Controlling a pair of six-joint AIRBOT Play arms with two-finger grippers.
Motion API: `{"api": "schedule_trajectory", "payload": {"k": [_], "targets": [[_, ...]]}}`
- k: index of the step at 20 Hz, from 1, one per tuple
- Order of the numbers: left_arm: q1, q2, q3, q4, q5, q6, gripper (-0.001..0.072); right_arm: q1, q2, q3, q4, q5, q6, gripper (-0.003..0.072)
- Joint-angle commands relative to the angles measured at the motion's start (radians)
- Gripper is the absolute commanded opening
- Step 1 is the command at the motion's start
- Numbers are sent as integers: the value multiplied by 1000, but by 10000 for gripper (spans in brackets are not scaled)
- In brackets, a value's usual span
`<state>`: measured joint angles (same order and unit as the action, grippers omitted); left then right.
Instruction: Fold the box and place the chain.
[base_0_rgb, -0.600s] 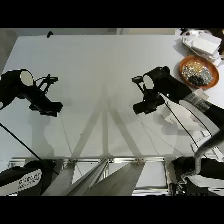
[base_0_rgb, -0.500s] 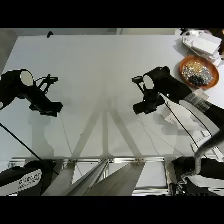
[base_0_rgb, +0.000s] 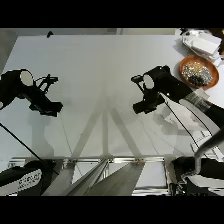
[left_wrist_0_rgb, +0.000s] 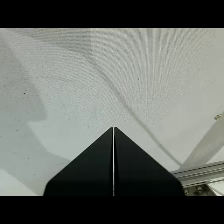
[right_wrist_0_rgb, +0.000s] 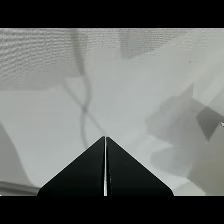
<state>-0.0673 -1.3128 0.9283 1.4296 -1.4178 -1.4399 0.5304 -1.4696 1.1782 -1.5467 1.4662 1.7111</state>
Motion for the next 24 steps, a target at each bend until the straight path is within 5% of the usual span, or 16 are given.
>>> {"api": "schedule_trajectory", "payload": {"k": [1, 8, 9, 11, 12, 19, 24], "targets": [[0, 1, 0, 0, 0, 0, 11, -61, 47, 84, -13, 87, -130, 9], [0, 1, 0, 0, 0, 0, 11, -574, 181, 193, -251, 111, -211, 16], [0, 1, 0, 0, 0, 0, 11, -647, 181, 193, -252, 88, -194, 92], [0, 1, 0, 0, 0, 0, 11, -768, 180, 193, -249, 92, -193, 446], [0, 1, 0, 0, 0, 0, 11, -812, 179, 193, -227, 89, -199, 549], [1, 1, 0, 0, 0, 0, 11, -870, 50, 182, -163, 162, -269, 538], [0, 1, 0, 0, 0, 0, 11, -852, -38, 92, -271, 195, -268, 512]]}}
